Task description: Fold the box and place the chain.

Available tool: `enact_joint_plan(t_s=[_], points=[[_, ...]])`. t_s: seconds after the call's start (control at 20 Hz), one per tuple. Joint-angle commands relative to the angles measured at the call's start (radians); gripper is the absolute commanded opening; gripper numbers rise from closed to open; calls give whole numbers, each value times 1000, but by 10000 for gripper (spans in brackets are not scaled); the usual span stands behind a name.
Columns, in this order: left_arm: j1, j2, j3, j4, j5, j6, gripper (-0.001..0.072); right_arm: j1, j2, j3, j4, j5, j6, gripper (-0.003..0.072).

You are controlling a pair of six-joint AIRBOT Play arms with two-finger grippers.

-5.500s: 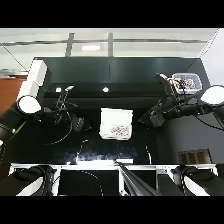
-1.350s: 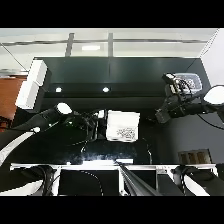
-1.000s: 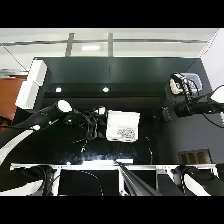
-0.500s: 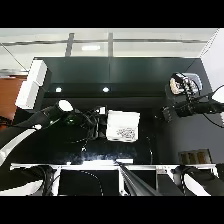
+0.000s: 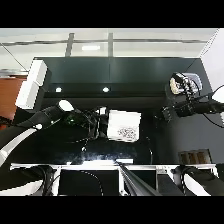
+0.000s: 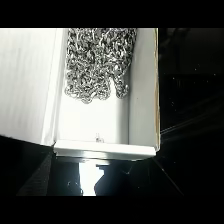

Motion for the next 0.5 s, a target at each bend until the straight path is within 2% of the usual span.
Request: enact_joint_plan(t_s=[0.0,0.45], points=[[-6,-1,0,-42,1,31,704,0,0,0,2,0,0,539],[-38,-11,0,-48,10,27,705,0,0,0,3,0,0,538]])
